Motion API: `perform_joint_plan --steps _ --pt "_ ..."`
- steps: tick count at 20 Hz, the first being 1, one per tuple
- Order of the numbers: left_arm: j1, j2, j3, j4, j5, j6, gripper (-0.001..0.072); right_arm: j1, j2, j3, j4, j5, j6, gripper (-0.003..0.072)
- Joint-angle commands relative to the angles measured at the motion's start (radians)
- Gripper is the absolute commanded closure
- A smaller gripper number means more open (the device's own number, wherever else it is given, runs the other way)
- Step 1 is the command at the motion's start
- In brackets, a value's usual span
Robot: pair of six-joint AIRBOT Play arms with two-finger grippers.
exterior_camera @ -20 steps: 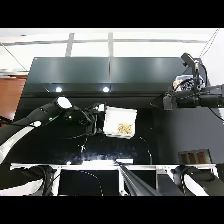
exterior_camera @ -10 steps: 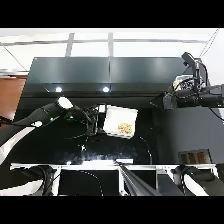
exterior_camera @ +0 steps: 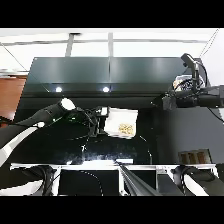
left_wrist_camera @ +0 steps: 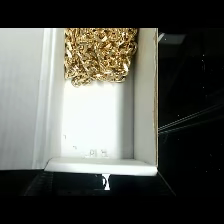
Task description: Fold the box and place the chain.
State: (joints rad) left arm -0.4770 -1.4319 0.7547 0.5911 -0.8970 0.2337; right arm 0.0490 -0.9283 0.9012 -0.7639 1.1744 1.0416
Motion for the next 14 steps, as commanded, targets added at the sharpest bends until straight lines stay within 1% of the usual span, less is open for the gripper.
perform_joint_plan --steps 1,3,6,8,9,11,12,14 --pt "-0.002 0.000 0.001 0.003 0.014 0.001 0.0374 0.050 -0.027 -0.014 -0.034 -0.125 0.053 0.0004" --pt "-0.002 0.003 0.001 0.003 0.052 -0.004 0.0374 0.118 -0.084 -0.013 -0.033 -0.205 0.055 0.0004" --pt "-0.001 0.011 0.001 0.003 0.116 -0.029 0.0374 0.195 -0.212 0.003 -0.030 -0.291 0.053 0.0004" --pt "0.000 0.011 0.001 0.003 0.120 -0.037 0.0374 0.216 -0.297 0.025 -0.022 -0.331 0.034 0.0005" --pt "0.000 0.011 0.001 0.003 0.120 -0.040 0.0374 0.222 -0.330 0.038 0.003 -0.326 -0.022 0.0005" --pt "0.000 0.011 0.001 0.003 0.120 -0.043 0.0374 0.238 -0.351 0.044 0.038 -0.288 -0.217 0.0005" --pt "0.000 0.011 0.001 0.003 0.120 -0.047 0.0374 0.245 -0.351 0.045 0.037 -0.256 -0.325 0.0005" --pt "-0.001 0.011 0.000 0.003 0.119 -0.048 0.0374 0.244 -0.348 0.055 0.020 -0.147 -0.534 0.0005"
